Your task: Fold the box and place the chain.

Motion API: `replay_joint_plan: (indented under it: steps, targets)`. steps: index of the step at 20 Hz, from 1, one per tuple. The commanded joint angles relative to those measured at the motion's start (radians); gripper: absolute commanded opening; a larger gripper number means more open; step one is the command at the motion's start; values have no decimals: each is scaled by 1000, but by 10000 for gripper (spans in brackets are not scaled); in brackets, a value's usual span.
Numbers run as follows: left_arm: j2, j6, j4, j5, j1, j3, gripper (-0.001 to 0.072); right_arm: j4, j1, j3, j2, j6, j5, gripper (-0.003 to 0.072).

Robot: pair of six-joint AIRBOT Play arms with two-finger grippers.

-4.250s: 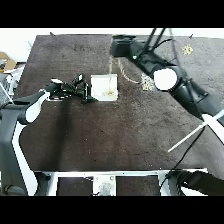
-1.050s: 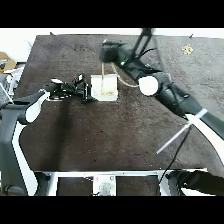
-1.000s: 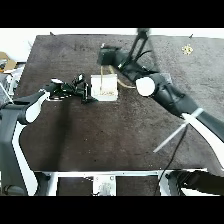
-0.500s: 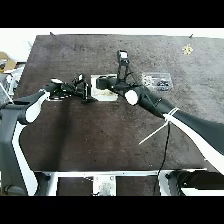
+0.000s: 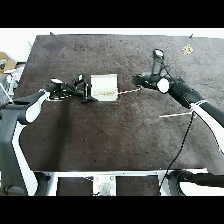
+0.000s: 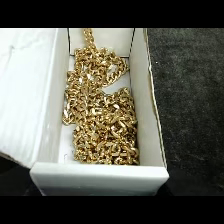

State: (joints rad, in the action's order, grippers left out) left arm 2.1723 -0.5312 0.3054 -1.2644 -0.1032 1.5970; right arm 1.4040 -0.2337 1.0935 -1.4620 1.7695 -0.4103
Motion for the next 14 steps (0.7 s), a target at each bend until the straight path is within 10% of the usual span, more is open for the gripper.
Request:
replay_joint_plan:
  steps: [1, 14]
  targets:
    - [1, 0, 0, 0, 0, 0, 281, -89, 100, -53, -77, 33, 43, 265]
    - [1, 0, 0, 0, 0, 0, 281, -249, 29, -30, -251, 35, 306, 283]
